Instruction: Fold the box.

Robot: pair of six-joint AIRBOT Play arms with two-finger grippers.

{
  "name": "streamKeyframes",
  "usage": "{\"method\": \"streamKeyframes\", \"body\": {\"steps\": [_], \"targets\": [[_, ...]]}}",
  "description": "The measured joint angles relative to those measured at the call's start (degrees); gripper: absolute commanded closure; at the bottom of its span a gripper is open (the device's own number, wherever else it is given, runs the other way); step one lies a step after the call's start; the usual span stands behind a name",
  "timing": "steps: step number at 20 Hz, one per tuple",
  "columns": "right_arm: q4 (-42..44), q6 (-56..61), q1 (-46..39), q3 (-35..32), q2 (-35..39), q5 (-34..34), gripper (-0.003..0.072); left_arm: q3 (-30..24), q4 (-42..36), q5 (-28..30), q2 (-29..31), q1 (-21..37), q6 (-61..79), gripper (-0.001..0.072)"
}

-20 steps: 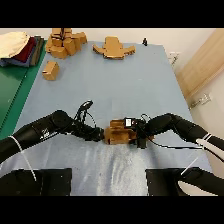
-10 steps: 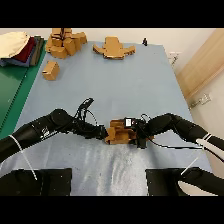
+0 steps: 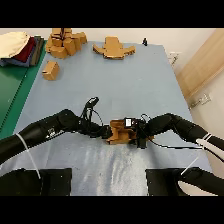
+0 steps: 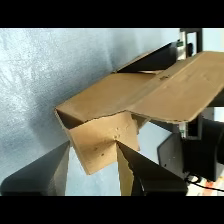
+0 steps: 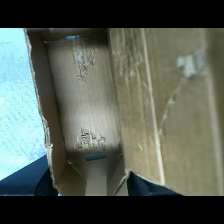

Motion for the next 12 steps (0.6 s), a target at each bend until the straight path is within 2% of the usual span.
{"method": "streamKeyframes", "body": {"steps": [6,12], "targets": [[0.00,0.00,0.00,0.00,0.00,0.00,0.0182,8.76,22.05,-4.35,-5.22,-7.37,-24.94,0.0286],[0.02,0.00,0.00,0.00,0.00,0.00,0.0182,16.13,35.63,-9.77,-10.05,-12.44,-43.30,0.0286]]}}
